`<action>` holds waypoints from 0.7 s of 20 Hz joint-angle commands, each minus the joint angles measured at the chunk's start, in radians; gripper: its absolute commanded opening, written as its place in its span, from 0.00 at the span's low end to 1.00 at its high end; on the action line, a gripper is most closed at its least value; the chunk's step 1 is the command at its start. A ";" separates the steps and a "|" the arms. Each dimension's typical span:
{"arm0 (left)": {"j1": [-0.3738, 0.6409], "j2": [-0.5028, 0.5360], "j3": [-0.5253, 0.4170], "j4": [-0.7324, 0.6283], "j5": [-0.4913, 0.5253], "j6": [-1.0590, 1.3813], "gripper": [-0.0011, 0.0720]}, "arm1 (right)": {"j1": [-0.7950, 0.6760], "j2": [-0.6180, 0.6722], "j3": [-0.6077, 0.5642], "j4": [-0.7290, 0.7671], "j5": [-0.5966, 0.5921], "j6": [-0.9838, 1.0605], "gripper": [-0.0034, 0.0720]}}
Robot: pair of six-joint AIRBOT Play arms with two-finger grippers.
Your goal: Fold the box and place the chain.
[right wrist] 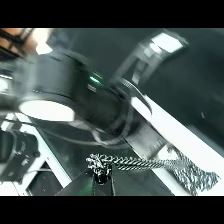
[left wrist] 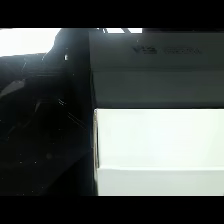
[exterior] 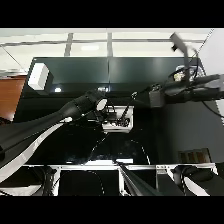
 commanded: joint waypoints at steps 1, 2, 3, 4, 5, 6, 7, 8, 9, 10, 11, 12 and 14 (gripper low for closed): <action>0.001 0.000 0.000 0.000 0.000 0.000 0.05 | 0.009 -0.015 -0.083 -0.031 -0.030 0.008 0.06; 0.001 0.000 0.000 0.000 0.000 0.000 0.05 | 0.009 -0.015 -0.096 -0.031 -0.029 0.011 0.06; 0.001 0.000 0.000 0.000 0.000 0.000 0.05 | 0.013 -0.015 -0.107 -0.032 -0.030 0.011 0.06; 0.001 0.000 0.000 0.000 0.000 0.000 0.05 | 0.018 -0.015 -0.119 -0.032 -0.040 0.011 0.06; 0.001 0.000 0.000 0.000 0.000 0.000 0.05 | 0.026 -0.015 -0.134 -0.032 -0.056 0.013 0.06; 0.001 0.000 0.000 0.000 -0.001 0.000 0.05 | 0.041 -0.015 -0.155 -0.037 -0.080 0.013 0.07; 0.001 0.000 0.000 0.000 -0.001 0.000 0.05 | 0.056 -0.015 -0.176 -0.055 -0.107 0.014 0.07; 0.001 0.000 0.000 0.000 0.000 0.000 0.05 | 0.071 -0.015 -0.200 -0.077 -0.140 0.015 0.17; 0.001 0.000 0.000 0.000 -0.001 0.000 0.05 | 0.080 -0.016 -0.222 -0.081 -0.175 0.015 0.31; 0.001 0.000 0.000 0.000 -0.001 0.000 0.05 | 0.084 -0.016 -0.240 -0.080 -0.206 0.014 0.32; 0.001 0.000 0.000 0.000 -0.002 0.000 0.05 | 0.083 -0.016 -0.244 -0.091 -0.214 0.013 0.32; 0.001 0.000 0.000 0.000 -0.001 0.000 0.05 | 0.068 -0.014 -0.240 -0.111 -0.211 0.013 0.32; 0.000 0.000 0.000 -0.001 -0.001 0.000 0.05 | 0.001 -0.008 -0.222 -0.159 -0.165 0.013 0.32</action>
